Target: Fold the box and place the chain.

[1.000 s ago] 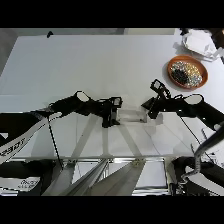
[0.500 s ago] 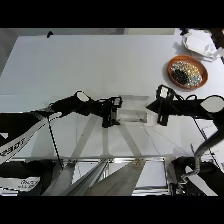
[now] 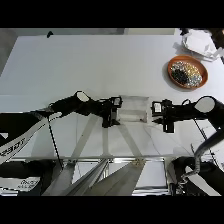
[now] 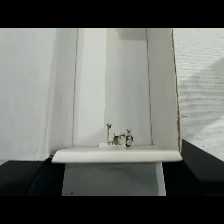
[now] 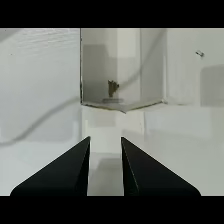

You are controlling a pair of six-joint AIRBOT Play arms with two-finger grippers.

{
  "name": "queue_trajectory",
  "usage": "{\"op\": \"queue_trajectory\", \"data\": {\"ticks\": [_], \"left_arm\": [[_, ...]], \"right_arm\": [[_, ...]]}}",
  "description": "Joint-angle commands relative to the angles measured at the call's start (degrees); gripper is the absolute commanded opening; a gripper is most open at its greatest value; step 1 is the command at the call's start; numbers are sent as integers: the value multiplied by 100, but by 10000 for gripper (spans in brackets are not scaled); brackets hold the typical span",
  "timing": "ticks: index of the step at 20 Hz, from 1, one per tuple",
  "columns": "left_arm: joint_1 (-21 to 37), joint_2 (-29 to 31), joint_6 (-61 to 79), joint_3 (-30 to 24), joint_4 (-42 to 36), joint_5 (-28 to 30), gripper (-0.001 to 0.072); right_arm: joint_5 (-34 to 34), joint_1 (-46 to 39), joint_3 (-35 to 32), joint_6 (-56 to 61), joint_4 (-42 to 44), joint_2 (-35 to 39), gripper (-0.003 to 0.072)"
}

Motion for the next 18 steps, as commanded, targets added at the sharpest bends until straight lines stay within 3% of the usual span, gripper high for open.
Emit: {"op": "queue_trajectory", "data": {"ticks": [1, 4, 7, 12, 13, 14, 18], "left_arm": [[2, -2, 2, 0, 2, 0, 210], [2, -2, 2, 0, 2, 0, 210], [2, -2, 2, 0, 2, 2, 210], [2, -2, 2, 0, 2, 2, 210], [2, -2, 2, 0, 2, 2, 210], [2, -2, 2, 0, 2, 2, 210], [2, -2, 2, 0, 2, 2, 210]], "right_arm": [[-245, 249, -20, -457, 168, -442, 225], [-468, 525, -20, -463, 162, -767, 214], [-568, 535, -20, -341, -131, -881, 98], [-179, 267, -20, 190, -763, -846, 107], [-114, 234, -20, 291, -734, -846, 124], [-140, 236, -20, 367, -678, -848, 190], [-608, 236, -17, 323, 120, -866, 203]]}}
